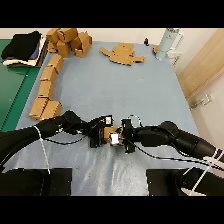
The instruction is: Fold the box.
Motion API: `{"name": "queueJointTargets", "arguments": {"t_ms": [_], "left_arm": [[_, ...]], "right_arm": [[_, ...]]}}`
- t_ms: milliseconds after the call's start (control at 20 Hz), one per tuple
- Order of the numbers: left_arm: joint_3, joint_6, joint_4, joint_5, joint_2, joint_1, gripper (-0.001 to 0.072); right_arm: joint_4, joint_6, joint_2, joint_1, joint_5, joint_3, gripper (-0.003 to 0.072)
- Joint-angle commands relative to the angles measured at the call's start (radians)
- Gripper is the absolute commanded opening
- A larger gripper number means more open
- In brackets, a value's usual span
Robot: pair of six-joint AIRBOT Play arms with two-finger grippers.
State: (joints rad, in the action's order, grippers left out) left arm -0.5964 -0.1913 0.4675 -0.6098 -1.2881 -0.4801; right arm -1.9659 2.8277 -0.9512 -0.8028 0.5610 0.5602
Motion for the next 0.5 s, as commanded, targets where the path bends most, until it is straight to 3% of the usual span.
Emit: {"name": "queueJointTargets", "arguments": {"t_ms": [0, 450], "left_arm": [[-0.001, -0.001, 0.0, 0.0, 0.0, 0.0, 0.0511], [-0.001, -0.001, 0.0, 0.0, 0.0, 0.0, 0.0511]], "right_arm": [[0.007, 0.0, 0.011, -0.003, -0.003, 0.0, 0.0222], [0.004, 0.0, 0.051, -0.003, 0.005, 0.0, 0.0221]]}}
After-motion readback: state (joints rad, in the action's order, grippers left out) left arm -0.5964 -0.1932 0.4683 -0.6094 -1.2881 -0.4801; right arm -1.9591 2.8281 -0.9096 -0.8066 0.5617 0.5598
